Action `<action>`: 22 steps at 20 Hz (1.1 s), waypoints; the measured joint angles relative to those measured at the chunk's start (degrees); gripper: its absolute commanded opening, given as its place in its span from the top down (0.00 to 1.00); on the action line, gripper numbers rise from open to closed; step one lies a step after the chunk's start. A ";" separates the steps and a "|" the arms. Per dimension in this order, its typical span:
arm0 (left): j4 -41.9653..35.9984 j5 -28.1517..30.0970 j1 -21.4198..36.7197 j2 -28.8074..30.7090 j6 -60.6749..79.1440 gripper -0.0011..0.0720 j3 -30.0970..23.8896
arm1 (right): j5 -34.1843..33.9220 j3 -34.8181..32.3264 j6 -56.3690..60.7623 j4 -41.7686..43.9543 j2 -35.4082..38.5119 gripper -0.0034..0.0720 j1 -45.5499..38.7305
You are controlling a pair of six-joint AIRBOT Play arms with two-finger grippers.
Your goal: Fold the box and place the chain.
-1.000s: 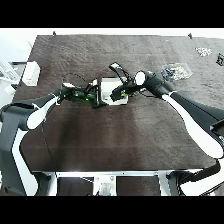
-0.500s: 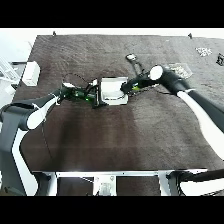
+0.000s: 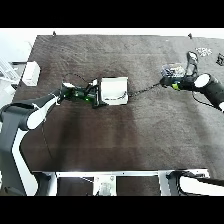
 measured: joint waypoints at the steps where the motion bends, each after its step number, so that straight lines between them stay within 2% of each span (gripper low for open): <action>1: -0.07 0.00 0.00 0.00 0.00 0.27 0.00 | -1.90 -0.59 0.83 0.92 -1.31 0.23 -1.38; 4: -0.37 0.04 0.00 0.00 0.00 0.27 0.00 | -6.47 -0.70 2.03 4.09 -5.60 0.23 -3.72; 8: -0.50 0.07 0.00 0.00 0.00 0.27 0.00 | -9.25 3.34 2.34 7.89 -12.09 0.23 -4.07; 19: -0.70 0.04 0.00 -0.02 0.00 0.27 0.00 | -7.54 19.76 2.43 11.04 -26.45 0.23 -2.45; 20: -0.70 0.04 0.00 -0.02 0.00 0.27 0.00 | -7.10 20.55 2.43 11.15 -27.04 0.27 -2.43; 22: -0.72 0.02 0.00 -0.02 0.00 0.27 0.00 | -6.97 21.53 2.40 11.23 -27.74 0.42 -2.40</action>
